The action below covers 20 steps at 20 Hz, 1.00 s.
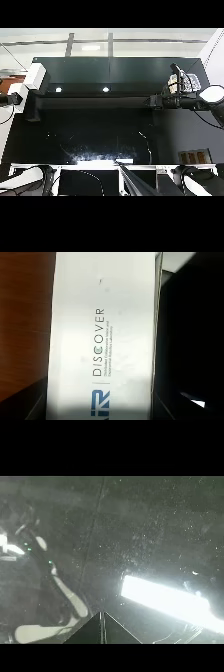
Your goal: Fold the box and place the chain.
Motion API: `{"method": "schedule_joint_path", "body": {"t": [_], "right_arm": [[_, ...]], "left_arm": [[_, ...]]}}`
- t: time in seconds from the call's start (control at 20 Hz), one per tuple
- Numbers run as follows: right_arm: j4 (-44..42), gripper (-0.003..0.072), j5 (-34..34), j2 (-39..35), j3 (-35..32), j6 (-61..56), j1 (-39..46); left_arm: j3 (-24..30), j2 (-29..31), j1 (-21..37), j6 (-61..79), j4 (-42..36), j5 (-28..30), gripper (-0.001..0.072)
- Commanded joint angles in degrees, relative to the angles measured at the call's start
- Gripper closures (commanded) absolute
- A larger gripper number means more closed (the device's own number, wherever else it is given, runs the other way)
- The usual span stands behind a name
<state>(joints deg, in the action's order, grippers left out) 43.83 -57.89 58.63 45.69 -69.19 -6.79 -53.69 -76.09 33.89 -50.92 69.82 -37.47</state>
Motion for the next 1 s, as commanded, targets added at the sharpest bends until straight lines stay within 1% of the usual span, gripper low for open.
{"method": "schedule_joint_path", "body": {"t": [0.0, 0.1, 0.2, 0.25, 0.3, 0.4, 0.5, 0.6, 0.65, 0.7, 0.8, 0.85, 0.9, 0.95], "right_arm": [[0.0, 0.0647, -0.2, 0.0, 0.1, -2.9, 0.0], [0.0, 0.0647, -0.2, 0.0, 0.1, -4.0, 0.0], [0.0, 0.0647, -0.5, 0.0, 0.0, -4.8, 0.0], [0.0, 0.0647, -0.7, 0.0, 0.0, -4.8, 0.0], [0.0, 0.0647, -1.0, 0.0, 0.0, -4.8, 0.0], [0.0, 0.0647, -1.6, 0.0, 0.1, -4.8, 0.0], [0.0, 0.0647, -3.3, 0.0, 0.1, -4.8, 0.0], [0.1, 0.0647, -4.9, 0.0, 0.2, -4.6, 0.0], [0.8, 0.0647, -5.5, 0.0, 0.7, -4.5, 0.0], [2.4, 0.0647, -6.7, 0.0, 2.0, -4.5, 0.0], [8.1, 0.0647, -12.4, -0.1, 7.7, -4.5, 0.9], [11.4, 0.0647, -15.3, -0.4, 10.8, -4.7, 1.5], [15.0, 0.0647, -17.4, -1.1, 13.7, -5.6, 2.0], [18.0, 0.0647, -17.2, -2.6, 15.2, -6.9, 2.1]], "left_arm": [[-4.0, -5.7, -1.3, 3.1, 0.2, -1.5, 0.0266], [-5.8, -8.1, -2.8, 3.0, -0.3, -1.5, 0.0266], [-7.1, -9.2, -4.0, 2.6, -0.3, -1.5, 0.0265], [-7.3, -9.3, -4.4, 2.6, -0.3, -1.2, 0.0163], [-7.5, -9.2, -4.7, 1.8, -1.3, -1.1, 0.0], [-8.2, -8.7, -4.8, -3.1, -1.3, -3.2, -0.0003], [-9.2, -6.9, -4.8, -7.3, 0.8, -7.8, -0.0004], [-11.6, -3.6, -4.8, -12.9, 4.7, -12.7, -0.0004], [-13.1, -1.5, -4.8, -14.5, 5.0, -14.5, -0.0004], [-15.2, 1.0, -4.9, -14.8, 5.0, -16.2, -0.0003], [-19.5, 5.6, -5.5, -16.9, 4.4, -17.6, 0.0008], [-21.5, 7.9, -6.1, -20.0, 3.1, -18.7, 0.015], [-22.8, 10.1, -7.1, -22.1, 1.1, -20.9, 0.0495], [-22.7, 12.2, -8.2, -21.8, -1.6, -22.8, 0.0684]]}}
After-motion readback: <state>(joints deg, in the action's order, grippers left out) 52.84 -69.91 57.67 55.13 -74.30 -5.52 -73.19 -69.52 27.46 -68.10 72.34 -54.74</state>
